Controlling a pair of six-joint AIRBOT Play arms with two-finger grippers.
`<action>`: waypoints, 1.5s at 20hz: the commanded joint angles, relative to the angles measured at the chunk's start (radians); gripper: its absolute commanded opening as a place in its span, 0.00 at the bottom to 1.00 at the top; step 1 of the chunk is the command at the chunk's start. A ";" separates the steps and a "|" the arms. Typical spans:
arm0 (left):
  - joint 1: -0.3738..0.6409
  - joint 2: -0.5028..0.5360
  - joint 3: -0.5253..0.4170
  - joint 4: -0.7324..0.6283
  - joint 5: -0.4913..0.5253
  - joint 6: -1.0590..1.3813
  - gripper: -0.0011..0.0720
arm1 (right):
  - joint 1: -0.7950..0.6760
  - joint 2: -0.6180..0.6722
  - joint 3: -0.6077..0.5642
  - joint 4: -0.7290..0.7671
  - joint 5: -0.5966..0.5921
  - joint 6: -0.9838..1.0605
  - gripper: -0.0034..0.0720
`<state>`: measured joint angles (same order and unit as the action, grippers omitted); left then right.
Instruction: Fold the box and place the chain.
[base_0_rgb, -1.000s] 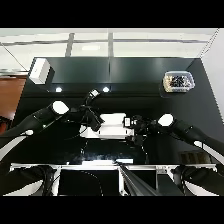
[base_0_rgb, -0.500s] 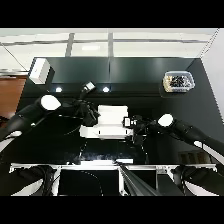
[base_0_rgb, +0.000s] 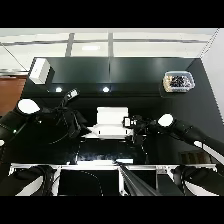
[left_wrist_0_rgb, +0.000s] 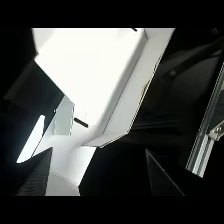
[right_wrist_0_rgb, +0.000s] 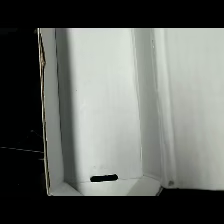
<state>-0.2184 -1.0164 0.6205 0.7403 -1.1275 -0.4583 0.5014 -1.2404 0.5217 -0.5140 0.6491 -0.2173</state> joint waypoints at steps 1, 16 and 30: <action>-0.022 0.005 -0.012 0.047 0.095 0.120 0.98 | 0.000 -0.001 0.000 0.000 0.001 0.000 0.30; -0.196 -0.107 -0.012 0.160 0.233 0.425 0.97 | 0.000 -0.001 0.000 0.000 0.001 0.000 0.30; -0.341 -0.166 -0.011 0.138 0.349 0.362 0.37 | 0.000 -0.001 0.000 0.000 0.001 0.000 0.30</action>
<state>-0.5488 -1.1801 0.6086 0.8852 -0.7959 -0.0544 0.5014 -1.2404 0.5217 -0.5148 0.6498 -0.2173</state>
